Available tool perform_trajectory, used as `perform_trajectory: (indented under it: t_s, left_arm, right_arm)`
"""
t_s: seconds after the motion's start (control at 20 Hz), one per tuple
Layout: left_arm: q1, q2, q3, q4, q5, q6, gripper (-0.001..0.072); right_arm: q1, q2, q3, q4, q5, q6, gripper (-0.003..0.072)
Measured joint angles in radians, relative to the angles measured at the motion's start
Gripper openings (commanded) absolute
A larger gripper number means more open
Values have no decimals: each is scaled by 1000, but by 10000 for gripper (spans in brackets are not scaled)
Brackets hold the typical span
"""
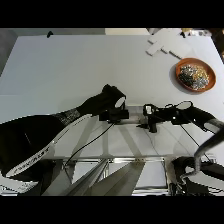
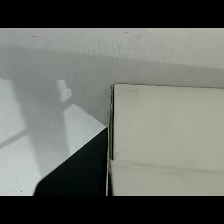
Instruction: Fold the box and place the chain.
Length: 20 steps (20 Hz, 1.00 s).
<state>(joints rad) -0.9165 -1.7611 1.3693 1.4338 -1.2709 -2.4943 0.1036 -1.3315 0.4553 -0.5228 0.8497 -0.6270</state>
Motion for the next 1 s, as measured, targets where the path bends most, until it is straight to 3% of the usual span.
perform_trajectory:
  t_s: [0.05,0.1,0.55,0.6,0.65,0.8,1.0]
  left_arm:
    - [2,1,0,3,-14,8,410]
    - [5,3,0,-5,-5,22,445]
    - [114,182,0,-71,-106,477,468]
    - [129,214,-1,-76,-120,555,606]
    - [147,252,-4,-80,-130,649,699]
    - [204,367,-51,-79,-119,1000,702]
    - [292,510,-265,-143,2,1612,702]
  right_arm:
    - [0,0,0,0,0,1,295]
    - [0,0,0,2,0,3,295]
    - [0,0,0,1,0,2,295]
    - [0,0,0,1,0,2,295]
    - [0,0,0,1,0,2,295]
    - [0,0,0,1,0,1,295]
    - [0,0,0,1,0,1,295]
